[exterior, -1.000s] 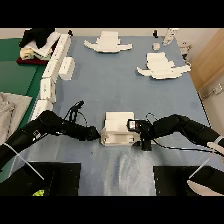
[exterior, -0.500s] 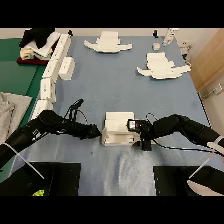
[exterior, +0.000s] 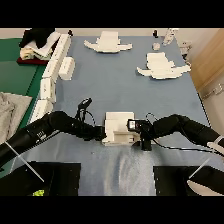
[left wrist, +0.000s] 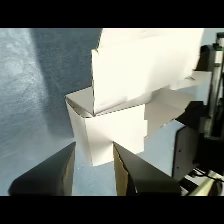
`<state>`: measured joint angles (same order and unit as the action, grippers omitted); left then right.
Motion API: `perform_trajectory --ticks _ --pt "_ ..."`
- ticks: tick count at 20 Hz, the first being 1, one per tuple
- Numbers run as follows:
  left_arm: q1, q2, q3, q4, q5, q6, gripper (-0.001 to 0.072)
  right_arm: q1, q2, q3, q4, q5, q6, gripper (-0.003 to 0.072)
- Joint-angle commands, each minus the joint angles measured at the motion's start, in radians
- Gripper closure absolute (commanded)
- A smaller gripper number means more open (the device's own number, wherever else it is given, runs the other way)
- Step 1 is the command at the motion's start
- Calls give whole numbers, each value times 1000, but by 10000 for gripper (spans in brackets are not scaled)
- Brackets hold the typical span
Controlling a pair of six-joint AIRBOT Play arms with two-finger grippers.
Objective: Fold the box.
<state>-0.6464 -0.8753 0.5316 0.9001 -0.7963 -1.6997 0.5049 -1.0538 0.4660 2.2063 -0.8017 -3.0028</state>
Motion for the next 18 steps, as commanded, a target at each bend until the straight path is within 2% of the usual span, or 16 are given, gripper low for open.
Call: perform_trajectory --ticks 1,6,12,16,18 --pt "-114 -21 50 195 19 -291 348 0 0 1 0 0 0 169" --pt "-238 -147 160 356 -38 -532 348 0 0 1 0 0 0 169" --pt "-341 -300 324 562 -271 -717 348 0 0 1 0 0 0 169" --pt "-379 -368 407 607 -301 -776 348 0 0 1 0 0 0 169" --pt "-388 -412 452 632 -347 -788 348 0 0 1 0 0 0 169"
